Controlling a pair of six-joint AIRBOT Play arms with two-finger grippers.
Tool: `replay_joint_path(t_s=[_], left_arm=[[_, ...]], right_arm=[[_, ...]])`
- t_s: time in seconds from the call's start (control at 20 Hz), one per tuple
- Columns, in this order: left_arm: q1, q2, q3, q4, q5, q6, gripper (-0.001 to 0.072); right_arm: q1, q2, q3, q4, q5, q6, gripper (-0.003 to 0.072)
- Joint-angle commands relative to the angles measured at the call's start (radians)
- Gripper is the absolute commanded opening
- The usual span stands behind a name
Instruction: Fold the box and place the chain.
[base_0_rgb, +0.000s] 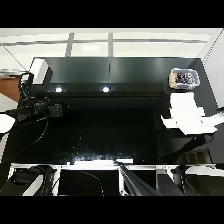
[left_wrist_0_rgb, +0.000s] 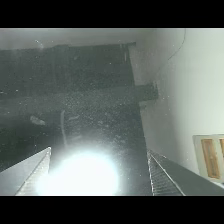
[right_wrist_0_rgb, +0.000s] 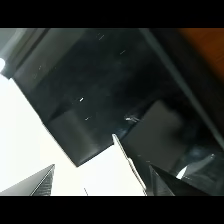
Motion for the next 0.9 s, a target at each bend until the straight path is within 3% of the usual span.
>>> replay_joint_path(t_s=[0.0, 0.1, 0.15, 0.2, 0.4, 0.45, 0.5, 0.7, 0.75, 0.8, 0.85], left_arm=[[0.0, -0.001, 0.0, 0.0, 0.0, 0.0, 0.0705], [0.0, -0.001, 0.0, 0.001, 0.0, 0.0, 0.0705], [0.0, -0.001, 0.0, 0.0, 0.0, 0.0, 0.0705], [0.0, -0.001, 0.0, 0.0, 0.0, 0.0, 0.0705], [0.0, -0.001, 0.0, 0.0, 0.0, 0.0, 0.0705], [0.0, -0.001, 0.0, 0.0, 0.0, 0.0, 0.0705], [0.0, -0.001, 0.0, 0.0, 0.0, 0.0, 0.0706], [0.0, -0.001, 0.0, 0.0, 0.0, 0.0, 0.0705], [0.0, -0.001, 0.0, 0.0, 0.0, 0.0, 0.0705], [0.0, -0.001, 0.0, 0.0, 0.0, 0.0, 0.0705], [0.0, -0.001, 0.0, 0.0, 0.0, 0.0, 0.0705]], right_arm=[[-0.009, -0.113, 0.054, 0.041, 0.121, -0.081, 0.0703], [-0.009, -0.145, 0.054, 0.034, 0.134, -0.081, 0.07], [-0.008, -0.163, 0.054, 0.034, 0.153, -0.083, 0.0573], [-0.008, -0.179, 0.054, 0.034, 0.175, -0.091, 0.0531], [-0.008, -0.197, 0.055, 0.042, 0.191, -0.13, 0.0525], [-0.008, -0.197, 0.055, 0.046, 0.195, -0.135, 0.0359], [-0.008, -0.197, 0.055, 0.046, 0.199, -0.143, 0.0299], [-0.008, -0.193, 0.055, 0.07, 0.251, -0.167, 0.0295], [-0.008, -0.191, 0.055, 0.083, 0.269, -0.172, 0.0219], [-0.007, -0.187, 0.055, 0.098, 0.289, -0.186, 0.0037], [-0.007, -0.183, 0.054, 0.116, 0.302, -0.187, 0.0041]])
